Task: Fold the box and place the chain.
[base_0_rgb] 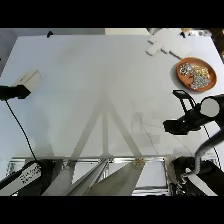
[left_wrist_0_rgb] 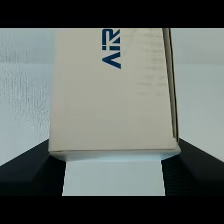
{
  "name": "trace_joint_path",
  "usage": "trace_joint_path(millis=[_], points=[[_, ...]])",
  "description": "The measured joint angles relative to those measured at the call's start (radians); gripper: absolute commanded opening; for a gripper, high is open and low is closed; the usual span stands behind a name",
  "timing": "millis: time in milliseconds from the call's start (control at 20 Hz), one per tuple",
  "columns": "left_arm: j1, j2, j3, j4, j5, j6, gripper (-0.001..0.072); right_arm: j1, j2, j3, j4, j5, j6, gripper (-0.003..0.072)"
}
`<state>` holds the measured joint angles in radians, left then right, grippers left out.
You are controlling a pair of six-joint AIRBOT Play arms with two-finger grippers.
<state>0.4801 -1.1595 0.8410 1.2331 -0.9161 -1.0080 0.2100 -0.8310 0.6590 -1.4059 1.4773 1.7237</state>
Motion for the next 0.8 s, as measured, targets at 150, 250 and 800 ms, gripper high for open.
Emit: trace_joint_path(millis=[150, 250, 800], points=[[0.031, 0.003, -0.076, 0.015, 0.007, -0.026, 0.0003, 0.000, 0.000, 0.000, 0.000, 0.000, 0.000, 0.0013], [0.041, 0.003, -0.115, 0.028, -0.009, -0.040, 0.0004, 0.000, 0.000, 0.000, 0.000, 0.000, 0.000, 0.0013], [0.050, 0.004, -0.165, 0.124, -0.251, -0.114, 0.0580, 0.000, 0.000, 0.000, 0.000, 0.000, 0.000, 0.0013]])
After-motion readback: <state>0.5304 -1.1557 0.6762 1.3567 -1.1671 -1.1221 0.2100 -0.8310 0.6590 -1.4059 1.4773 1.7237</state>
